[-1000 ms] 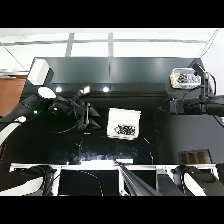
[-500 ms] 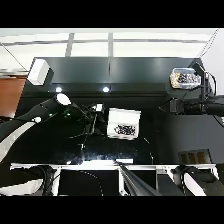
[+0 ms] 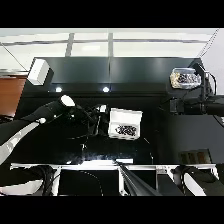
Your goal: Fold the box and place the chain.
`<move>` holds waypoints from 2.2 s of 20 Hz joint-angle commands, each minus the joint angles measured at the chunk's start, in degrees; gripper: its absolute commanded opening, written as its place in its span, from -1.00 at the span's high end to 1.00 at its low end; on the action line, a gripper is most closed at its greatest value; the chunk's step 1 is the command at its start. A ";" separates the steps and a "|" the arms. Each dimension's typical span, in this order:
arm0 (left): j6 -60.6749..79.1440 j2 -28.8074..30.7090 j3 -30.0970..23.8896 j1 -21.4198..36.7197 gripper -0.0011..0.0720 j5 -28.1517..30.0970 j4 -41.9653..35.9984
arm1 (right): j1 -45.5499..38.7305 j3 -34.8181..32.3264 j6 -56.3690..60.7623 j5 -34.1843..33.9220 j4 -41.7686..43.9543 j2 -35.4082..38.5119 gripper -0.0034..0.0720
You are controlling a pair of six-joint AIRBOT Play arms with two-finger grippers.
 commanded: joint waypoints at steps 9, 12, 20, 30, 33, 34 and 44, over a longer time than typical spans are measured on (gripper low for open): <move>-1.07 -0.09 0.02 -0.61 -0.96 2.34 -1.11 | -0.02 0.07 -0.02 -0.04 -0.02 0.04 0.05; -1.42 -0.09 0.09 -0.61 -0.96 3.45 -1.55 | -0.02 0.07 0.00 -0.04 0.00 0.04 0.05; -1.14 -0.22 0.33 -1.75 -0.96 3.28 -1.55 | -0.02 0.07 -0.02 -0.04 -0.02 0.04 0.05; -2.60 -0.22 0.39 -3.17 -0.96 5.97 -1.75 | -0.02 0.07 -0.02 -0.09 -0.13 0.04 0.05; -2.80 -0.22 0.39 -3.34 -0.96 6.08 -1.57 | -0.02 0.07 -0.02 -0.09 -0.13 0.04 0.05; -2.62 -0.22 0.39 -3.61 -0.96 6.08 -1.44 | -0.02 0.07 -0.02 -0.09 -0.13 0.04 0.05; -2.49 -0.22 0.44 -4.26 -0.39 6.16 -0.63 | -0.02 0.07 -0.02 -1.46 -0.22 0.04 0.05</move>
